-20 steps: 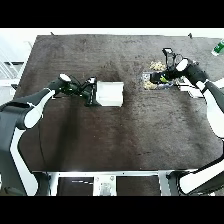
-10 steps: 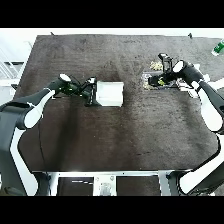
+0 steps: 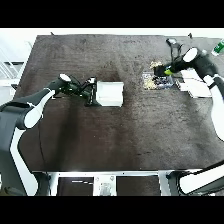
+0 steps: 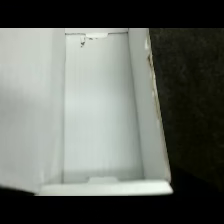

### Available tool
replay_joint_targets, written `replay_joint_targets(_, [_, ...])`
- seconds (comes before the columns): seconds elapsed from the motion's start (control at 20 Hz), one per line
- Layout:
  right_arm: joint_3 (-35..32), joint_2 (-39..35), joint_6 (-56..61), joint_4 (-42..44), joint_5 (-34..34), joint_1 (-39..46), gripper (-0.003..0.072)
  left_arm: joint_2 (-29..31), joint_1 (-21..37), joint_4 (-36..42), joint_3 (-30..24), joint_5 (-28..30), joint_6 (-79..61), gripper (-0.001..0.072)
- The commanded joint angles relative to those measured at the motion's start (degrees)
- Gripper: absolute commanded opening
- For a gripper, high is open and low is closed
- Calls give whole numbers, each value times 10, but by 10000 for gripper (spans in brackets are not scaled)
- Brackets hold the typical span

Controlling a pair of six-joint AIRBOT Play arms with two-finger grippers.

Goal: Fold the box and place the chain.

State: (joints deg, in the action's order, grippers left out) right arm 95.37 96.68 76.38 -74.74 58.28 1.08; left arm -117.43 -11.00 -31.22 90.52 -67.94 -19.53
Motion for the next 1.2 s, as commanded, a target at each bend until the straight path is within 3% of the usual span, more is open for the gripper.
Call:
replay_joint_targets(0.0, [3,-95,0,2,29,-17,10,0,0,0,0,0,0,479])
replay_joint_targets(0.2, [3,-218,-6,2,29,-73,9,0,0,0,0,0,0,479])
replay_joint_targets(0.4, [3,-269,-17,2,29,-144,9,0,0,0,0,0,0,479])
replay_joint_targets(0.85, [-18,-251,-17,5,26,-300,9,0,1,0,0,0,0,479])
replay_joint_targets(1.15, [-20,-183,-19,14,15,-360,9,0,0,0,0,0,0,479])
